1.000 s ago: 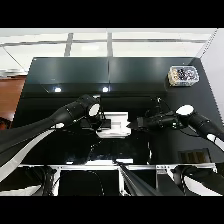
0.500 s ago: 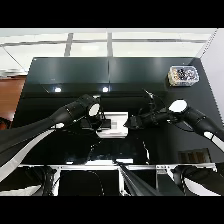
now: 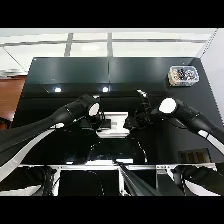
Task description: Fold the box and place the chain.
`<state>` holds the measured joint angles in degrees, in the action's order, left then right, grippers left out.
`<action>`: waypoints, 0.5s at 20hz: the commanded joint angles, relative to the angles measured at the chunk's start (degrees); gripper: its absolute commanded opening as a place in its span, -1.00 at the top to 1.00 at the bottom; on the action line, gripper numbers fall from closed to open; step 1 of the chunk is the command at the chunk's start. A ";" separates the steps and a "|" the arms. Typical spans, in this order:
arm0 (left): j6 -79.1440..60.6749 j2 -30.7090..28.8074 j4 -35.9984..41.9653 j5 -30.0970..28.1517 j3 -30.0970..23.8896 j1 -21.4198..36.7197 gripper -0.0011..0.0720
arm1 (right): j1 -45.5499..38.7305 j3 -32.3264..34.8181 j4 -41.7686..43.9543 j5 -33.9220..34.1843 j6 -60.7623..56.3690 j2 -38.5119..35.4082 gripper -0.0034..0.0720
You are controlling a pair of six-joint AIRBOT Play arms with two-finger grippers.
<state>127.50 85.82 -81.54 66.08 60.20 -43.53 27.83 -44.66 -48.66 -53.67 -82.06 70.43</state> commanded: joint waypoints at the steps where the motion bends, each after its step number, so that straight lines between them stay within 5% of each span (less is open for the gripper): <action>1: 0.02 0.00 -0.02 -0.02 0.02 0.02 0.89 | 3.87 -3.37 -9.99 0.13 -10.58 2.71 0.07; 2: 0.02 0.00 -0.02 -0.02 0.02 0.02 0.89 | 4.79 -4.55 -11.98 -0.39 -13.86 3.87 0.27; 10: 0.02 0.00 -0.07 -0.07 0.02 0.02 0.89 | 11.28 -14.69 -27.02 -7.96 -35.30 12.28 0.27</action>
<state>127.59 85.82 -81.54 66.00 60.20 -43.53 36.84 -56.10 -67.83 -57.84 -107.98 80.34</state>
